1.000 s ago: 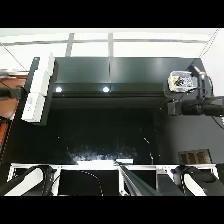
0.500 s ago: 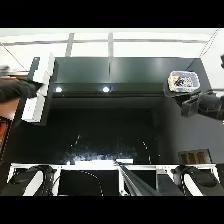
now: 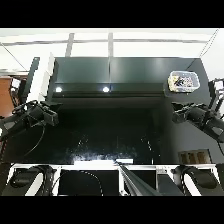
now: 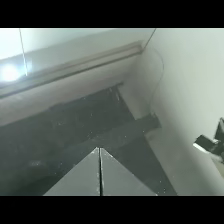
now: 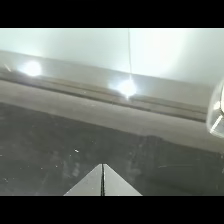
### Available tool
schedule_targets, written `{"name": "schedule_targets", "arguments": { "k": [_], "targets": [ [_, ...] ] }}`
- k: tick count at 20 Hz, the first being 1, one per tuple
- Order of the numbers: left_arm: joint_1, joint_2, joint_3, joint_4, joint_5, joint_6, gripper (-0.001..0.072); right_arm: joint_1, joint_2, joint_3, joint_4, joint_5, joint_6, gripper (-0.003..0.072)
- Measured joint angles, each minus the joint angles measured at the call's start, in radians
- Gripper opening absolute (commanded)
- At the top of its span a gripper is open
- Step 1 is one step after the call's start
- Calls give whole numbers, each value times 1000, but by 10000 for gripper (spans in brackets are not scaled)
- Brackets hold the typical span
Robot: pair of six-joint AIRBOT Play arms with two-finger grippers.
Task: Fold the box and place the chain.
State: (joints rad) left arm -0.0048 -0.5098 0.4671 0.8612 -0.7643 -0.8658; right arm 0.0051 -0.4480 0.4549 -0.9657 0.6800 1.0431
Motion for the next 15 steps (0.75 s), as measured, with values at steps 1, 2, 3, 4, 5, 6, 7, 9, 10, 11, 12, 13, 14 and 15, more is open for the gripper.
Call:
{"name": "schedule_targets", "arguments": {
  "k": [1, 2, 3, 4, 5, 6, 7, 9, 10, 11, 12, 13, 14, 15],
  "targets": [
    [-1, 3, -5, 0, 10, 2, 33, 1, 2, -4, 0, -5, -1, 20],
    [-3, 5, -9, 0, 15, 3, 32, 1, 2, -8, -3, -7, -3, 20],
    [-3, 6, -13, 0, 14, 3, 32, 1, 3, -11, -3, -11, -3, 20],
    [-4, 8, -14, 0, 18, 4, 32, 1, 3, -13, -4, -12, -3, 20],
    [-5, 8, -16, 0, 19, 6, 33, 1, 3, -14, -5, -14, -3, 20],
    [-5, 10, -18, 0, 20, 6, 32, 1, 3, -15, -5, -16, -4, 20],
    [-5, 10, -18, 0, 21, 6, 32, 1, 3, -15, -6, -16, -4, 20],
    [-6, 10, -19, 0, 21, 6, 32, 1, 3, -17, -7, -17, -4, 20],
    [-6, 10, -20, 0, 21, 6, 33, 1, 3, -17, -7, -18, -4, 20],
    [-6, 10, -20, 0, 22, 6, 33, 1, 3, -17, -7, -18, -4, 20],
    [-6, 10, -20, 0, 22, 6, 32, 1, 4, -17, -7, -18, -4, 20],
    [-6, 10, -20, 0, 23, 6, 32, 1, 3, -17, -7, -18, -4, 20],
    [-6, 10, -20, 0, 23, 6, 33, 1, 3, -17, -7, -18, -4, 20],
    [-6, 10, -20, 0, 23, 6, 32, 1, 4, -17, -7, -18, -5, 20]
  ]
}}
